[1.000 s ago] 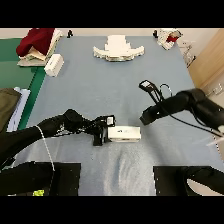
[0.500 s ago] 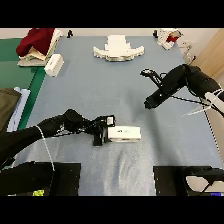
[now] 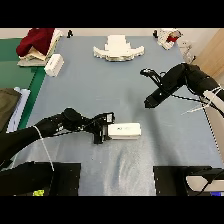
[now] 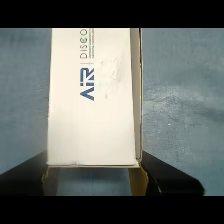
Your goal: Fold the box.
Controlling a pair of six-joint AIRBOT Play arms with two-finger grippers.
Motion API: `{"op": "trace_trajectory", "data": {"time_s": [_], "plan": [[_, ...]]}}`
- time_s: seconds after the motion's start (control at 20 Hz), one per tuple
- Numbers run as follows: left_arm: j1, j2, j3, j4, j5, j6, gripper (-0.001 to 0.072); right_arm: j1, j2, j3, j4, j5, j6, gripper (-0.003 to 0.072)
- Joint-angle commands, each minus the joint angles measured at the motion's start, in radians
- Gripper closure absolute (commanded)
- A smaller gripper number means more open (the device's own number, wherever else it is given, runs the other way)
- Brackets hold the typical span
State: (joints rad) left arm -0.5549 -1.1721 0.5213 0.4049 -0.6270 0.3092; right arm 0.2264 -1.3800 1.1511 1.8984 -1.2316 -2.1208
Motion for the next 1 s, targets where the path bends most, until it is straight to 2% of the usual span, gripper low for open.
{"op": "trace_trajectory", "data": {"time_s": [0.0, 0.1, 0.25, 0.45, 0.55, 0.65, 0.75, 0.95], "plan": [[0.066, 0.091, 0.005, 0.047, 0.06, -0.201, 0.029, 0.0, -0.001, 0.001, 0.0, -0.001, 0.0, 0.0684], [0.177, 0.174, 0.005, 0.131, 0.08, -0.388, 0.029, 0.0, -0.001, 0.001, 0.0, -0.001, 0.0, 0.0684], [0.423, 0.25, 0.005, 0.308, 0.109, -0.625, 0.029, 0.0, -0.001, 0.001, 0.0, -0.001, 0.0, 0.0684], [0.792, 0.22, 0.009, 0.325, 0.134, -0.694, 0.029, 0.0, 0.0, 0.001, 0.0, 0.0, 0.0, 0.0684], [0.921, 0.173, 0.027, 0.325, 0.173, -0.69, 0.029, 0.0, 0.0, 0.001, 0.0, -0.001, 0.0, 0.0684], [0.983, 0.114, 0.063, 0.325, 0.227, -0.661, 0.029, 0.0, -0.001, 0.001, 0.0, 0.0, 0.0, 0.0684], [0.985, 0.038, 0.116, 0.325, 0.283, -0.661, 0.029, 0.0, -0.001, 0.001, 0.0, 0.0, 0.0, 0.0684], [0.968, -0.159, 0.271, 0.325, 0.304, -0.661, 0.029, 0.0, 0.0, 0.001, 0.0, -0.001, 0.0, 0.0684]]}}
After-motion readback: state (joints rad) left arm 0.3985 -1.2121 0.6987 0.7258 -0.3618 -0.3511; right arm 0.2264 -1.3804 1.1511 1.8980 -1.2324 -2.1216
